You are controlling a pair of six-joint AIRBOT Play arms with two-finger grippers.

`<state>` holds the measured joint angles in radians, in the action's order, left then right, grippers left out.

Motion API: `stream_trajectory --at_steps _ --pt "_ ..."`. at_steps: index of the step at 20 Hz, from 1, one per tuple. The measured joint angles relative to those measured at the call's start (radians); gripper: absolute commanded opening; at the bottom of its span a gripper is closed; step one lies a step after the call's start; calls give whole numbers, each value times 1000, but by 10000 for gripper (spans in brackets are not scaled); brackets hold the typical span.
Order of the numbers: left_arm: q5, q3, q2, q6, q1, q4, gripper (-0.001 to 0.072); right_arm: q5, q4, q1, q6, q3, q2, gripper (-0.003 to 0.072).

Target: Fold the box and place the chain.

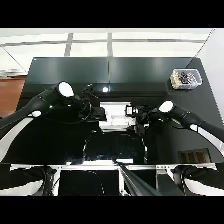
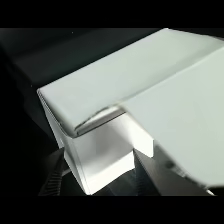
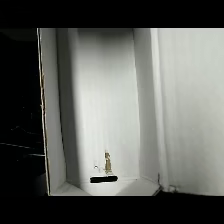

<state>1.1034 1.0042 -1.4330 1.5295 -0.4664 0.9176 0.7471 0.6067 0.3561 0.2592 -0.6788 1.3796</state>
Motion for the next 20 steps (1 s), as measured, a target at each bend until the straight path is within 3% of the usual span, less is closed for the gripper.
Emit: stream_trajectory --at_steps 9,15,20 --pt "-94 23 0 321 -152 310 497 0 0 0 0 0 0 234" --pt "-33 67 -21 486 -220 505 497 0 0 0 0 0 0 234" --pt "16 134 -74 584 -272 570 497 0 0 0 0 0 0 233"
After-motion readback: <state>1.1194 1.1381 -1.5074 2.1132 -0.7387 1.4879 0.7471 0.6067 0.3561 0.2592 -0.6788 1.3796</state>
